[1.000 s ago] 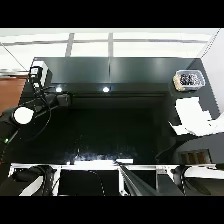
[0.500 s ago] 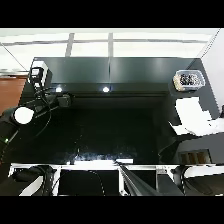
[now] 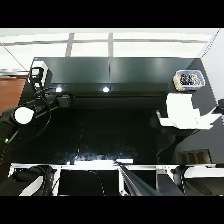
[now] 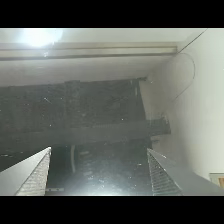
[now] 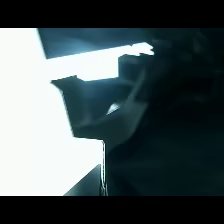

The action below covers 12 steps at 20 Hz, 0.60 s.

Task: Fold the box and place the chain.

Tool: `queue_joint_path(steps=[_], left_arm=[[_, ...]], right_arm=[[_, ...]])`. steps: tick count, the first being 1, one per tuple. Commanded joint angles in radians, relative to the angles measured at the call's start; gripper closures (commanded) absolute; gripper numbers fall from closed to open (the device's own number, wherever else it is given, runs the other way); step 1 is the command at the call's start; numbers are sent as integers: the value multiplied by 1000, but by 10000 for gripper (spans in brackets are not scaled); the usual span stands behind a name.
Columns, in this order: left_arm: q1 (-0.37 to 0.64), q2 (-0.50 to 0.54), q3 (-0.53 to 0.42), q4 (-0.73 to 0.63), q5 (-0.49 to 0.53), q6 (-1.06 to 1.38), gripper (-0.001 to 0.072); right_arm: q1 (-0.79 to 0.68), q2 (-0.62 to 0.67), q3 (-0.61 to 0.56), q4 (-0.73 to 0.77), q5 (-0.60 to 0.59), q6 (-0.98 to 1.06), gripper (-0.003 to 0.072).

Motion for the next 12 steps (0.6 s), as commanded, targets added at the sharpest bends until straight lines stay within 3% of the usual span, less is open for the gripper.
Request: queue_joint_path(steps=[1,7,12], left_arm=[[0,-1,1,0,-13,0,-1],[-17,-13,-18,-66,-52,-1,0],[-145,-89,-35,-133,-53,2,0]], right_arm=[[40,147,-137,201,-40,0,665],[157,525,-589,669,-250,-111,664],[433,759,-981,1017,-545,-235,665]])
